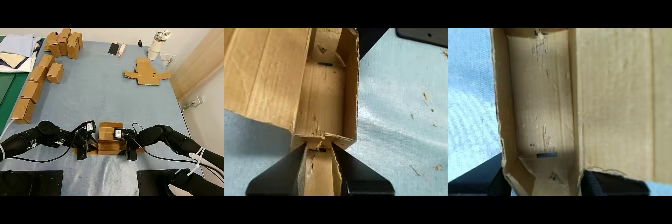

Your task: Fold the box.

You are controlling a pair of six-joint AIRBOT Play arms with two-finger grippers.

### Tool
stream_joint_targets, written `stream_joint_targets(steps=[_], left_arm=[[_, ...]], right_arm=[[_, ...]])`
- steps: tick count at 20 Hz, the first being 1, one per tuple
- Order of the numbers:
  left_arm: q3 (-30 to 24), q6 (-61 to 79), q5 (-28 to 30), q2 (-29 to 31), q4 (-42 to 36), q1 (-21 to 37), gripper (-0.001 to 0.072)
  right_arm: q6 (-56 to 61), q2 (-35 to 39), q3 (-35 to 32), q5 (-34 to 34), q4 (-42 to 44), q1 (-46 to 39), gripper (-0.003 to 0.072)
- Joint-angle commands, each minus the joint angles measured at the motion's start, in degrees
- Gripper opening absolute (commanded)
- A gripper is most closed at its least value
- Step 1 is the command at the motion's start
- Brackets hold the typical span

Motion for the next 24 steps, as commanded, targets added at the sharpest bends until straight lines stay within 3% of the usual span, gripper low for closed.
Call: stream_joint_targets(steps=[1, 13, 15, 19, 20, 21, 24], left_arm=[[-0.04, 0.20, 0.11, -0.92, -0.76, -0.66, 0.0222], [-0.04, 3.63, 2.03, -1.31, -4.68, -2.38, 0.0239], [-0.04, 3.63, 1.49, -1.31, -4.68, -2.38, 0.0434], [-0.04, 3.61, 1.46, -1.31, -4.68, -2.38, 0.0433], [-0.04, 3.61, 1.42, -1.31, -4.70, -2.38, 0.0489], [-0.04, 3.61, 1.46, -1.31, -4.70, -2.38, 0.0675], [-0.04, 3.61, 1.44, -1.31, -4.68, -2.38, 0.0678]], right_arm=[[0.00, -0.02, 0.00, 0.02, 0.02, 0.00, 0.0502], [0.02, -0.02, 0.00, 0.02, 0.02, 0.00, 0.0502], [0.00, -0.02, 0.00, 0.02, 0.02, 0.00, 0.0503], [0.02, -0.02, 0.00, 0.02, 0.02, 0.00, 0.0502], [0.02, -0.02, 0.00, 0.02, 0.02, 0.00, 0.0502], [0.02, -0.02, 0.00, 0.02, 0.02, 0.00, 0.0502], [0.00, -0.02, 0.02, 0.02, 0.02, 0.00, 0.0502]])
